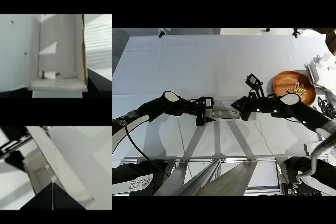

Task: Fold the box and place the chain.

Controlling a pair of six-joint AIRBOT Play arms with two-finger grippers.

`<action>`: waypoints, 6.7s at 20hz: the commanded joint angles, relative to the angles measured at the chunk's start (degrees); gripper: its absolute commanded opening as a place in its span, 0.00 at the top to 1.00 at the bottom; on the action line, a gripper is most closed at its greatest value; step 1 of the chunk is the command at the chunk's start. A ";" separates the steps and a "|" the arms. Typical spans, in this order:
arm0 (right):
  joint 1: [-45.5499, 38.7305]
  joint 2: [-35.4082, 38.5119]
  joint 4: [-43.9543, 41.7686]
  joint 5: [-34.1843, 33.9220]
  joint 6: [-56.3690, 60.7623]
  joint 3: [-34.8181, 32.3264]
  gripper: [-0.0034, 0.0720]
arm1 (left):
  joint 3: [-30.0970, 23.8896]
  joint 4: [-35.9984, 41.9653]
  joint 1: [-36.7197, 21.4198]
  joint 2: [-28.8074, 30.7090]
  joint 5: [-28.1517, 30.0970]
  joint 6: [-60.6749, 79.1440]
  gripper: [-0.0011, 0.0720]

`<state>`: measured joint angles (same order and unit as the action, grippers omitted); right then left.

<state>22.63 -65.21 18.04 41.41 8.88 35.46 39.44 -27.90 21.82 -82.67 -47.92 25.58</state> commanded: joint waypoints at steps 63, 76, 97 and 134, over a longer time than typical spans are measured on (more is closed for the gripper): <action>7.89 -4.28 31.23 -5.79 -5.92 0.17 0.94 | 0.00 0.15 -0.02 -0.04 0.11 -0.11 0.39; 9.09 -4.28 30.97 -7.96 -5.70 0.17 0.62 | 0.00 0.15 -0.02 -0.04 0.11 -0.11 0.39; -8.24 17.70 45.11 4.44 41.53 -1.86 0.94 | 0.00 0.15 -0.02 -0.02 0.11 -0.11 0.39; -11.32 -2.56 -12.50 6.73 31.56 -13.29 0.39 | -0.02 0.15 -0.02 -0.02 0.13 -0.11 0.39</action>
<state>9.58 -67.72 5.76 49.63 40.47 21.32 39.44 -27.73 21.82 -82.67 -47.81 25.47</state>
